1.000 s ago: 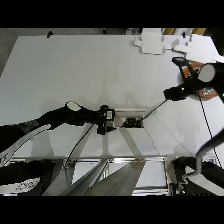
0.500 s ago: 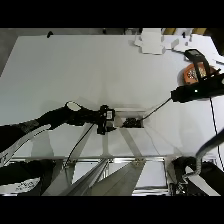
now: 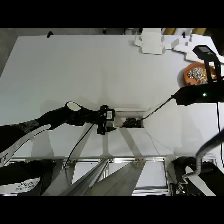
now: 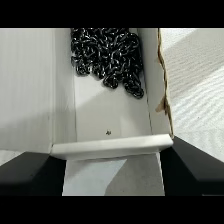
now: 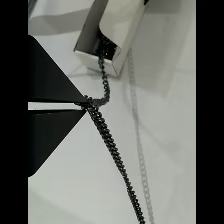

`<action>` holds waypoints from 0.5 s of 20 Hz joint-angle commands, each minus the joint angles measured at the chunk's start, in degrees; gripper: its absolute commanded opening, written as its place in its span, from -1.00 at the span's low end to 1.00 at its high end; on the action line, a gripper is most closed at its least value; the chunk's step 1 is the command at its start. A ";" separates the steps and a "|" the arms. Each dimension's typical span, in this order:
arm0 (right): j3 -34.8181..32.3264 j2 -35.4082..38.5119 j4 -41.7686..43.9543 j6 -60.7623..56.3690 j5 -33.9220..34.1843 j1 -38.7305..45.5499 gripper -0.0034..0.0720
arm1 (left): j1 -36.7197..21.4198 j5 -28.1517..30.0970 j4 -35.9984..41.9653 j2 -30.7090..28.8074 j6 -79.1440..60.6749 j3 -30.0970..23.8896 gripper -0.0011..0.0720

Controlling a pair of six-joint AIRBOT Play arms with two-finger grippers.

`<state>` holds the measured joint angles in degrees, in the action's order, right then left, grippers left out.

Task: Fold the box and place the chain.

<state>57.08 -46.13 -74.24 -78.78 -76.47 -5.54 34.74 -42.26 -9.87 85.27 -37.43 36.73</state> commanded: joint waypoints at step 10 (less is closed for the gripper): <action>0.04 6.95 5.73 0.57 -0.74 -9.70 -0.86 | 0.00 0.00 0.00 -0.04 -0.02 0.04 -0.39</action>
